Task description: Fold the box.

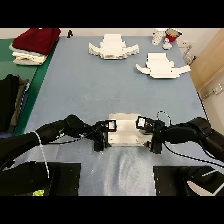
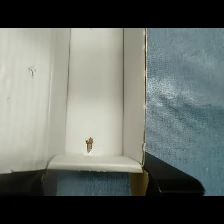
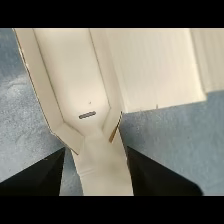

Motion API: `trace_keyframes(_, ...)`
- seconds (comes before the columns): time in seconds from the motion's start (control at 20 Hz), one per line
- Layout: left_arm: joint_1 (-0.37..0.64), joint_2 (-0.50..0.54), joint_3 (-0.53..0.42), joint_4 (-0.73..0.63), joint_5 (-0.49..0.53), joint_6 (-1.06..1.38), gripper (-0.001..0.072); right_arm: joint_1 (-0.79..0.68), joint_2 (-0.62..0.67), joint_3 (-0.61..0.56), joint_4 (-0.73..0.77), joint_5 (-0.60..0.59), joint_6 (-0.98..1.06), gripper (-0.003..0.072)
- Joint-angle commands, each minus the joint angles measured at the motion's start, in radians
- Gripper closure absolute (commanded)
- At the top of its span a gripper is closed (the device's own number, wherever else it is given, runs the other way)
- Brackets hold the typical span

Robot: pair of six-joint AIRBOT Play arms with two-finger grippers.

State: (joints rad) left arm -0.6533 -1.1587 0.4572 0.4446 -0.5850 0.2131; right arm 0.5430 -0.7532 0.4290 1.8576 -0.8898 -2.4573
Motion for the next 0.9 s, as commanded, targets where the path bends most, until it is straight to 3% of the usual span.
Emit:
trace_keyframes(0.0,0.0,0.0,0.0,0.0,-0.001,0.0,0.0254,0.009,-0.024,-0.012,0.053,0.077,-0.05,0.0284)
trace_keyframes(0.1,0.0,0.0,0.0,0.0,0.0,0.0,0.0254,0.023,-0.024,-0.011,0.056,0.078,-0.05,0.0418)
trace_keyframes(0.2,0.0,0.0,0.0,0.0,0.0,0.0,0.0254,0.031,-0.027,-0.011,0.077,0.092,-0.05,0.0465)
trace_keyframes(0.25,0.0,0.0,0.0,0.0,0.0,0.0,0.0254,0.039,-0.027,-0.011,0.087,0.102,-0.05,0.0568)
trace_keyframes(0.65,0.0,0.0,0.0,0.0,0.0,0.0,0.0254,0.051,-0.087,-0.011,0.189,0.156,-0.167,0.0562)
trace_keyframes(0.7,0.0,0.0,0.0,0.0,0.0,0.0,0.0254,0.051,-0.087,-0.011,0.189,0.156,-0.17,0.0488)
trace_keyframes(0.75,0.0,0.0,0.0,0.0,0.0,0.0,0.0254,0.051,-0.087,-0.011,0.189,0.156,-0.17,0.0255)
trace_keyframes(0.8,0.0,0.0,0.0,0.0,0.0,0.0,0.0254,0.051,-0.087,-0.011,0.189,0.156,-0.17,0.0132)
trace_keyframes(0.85,0.0,0.0,0.0,0.0,0.0,0.0,0.0254,0.051,-0.087,-0.011,0.188,0.156,-0.17,0.0119)
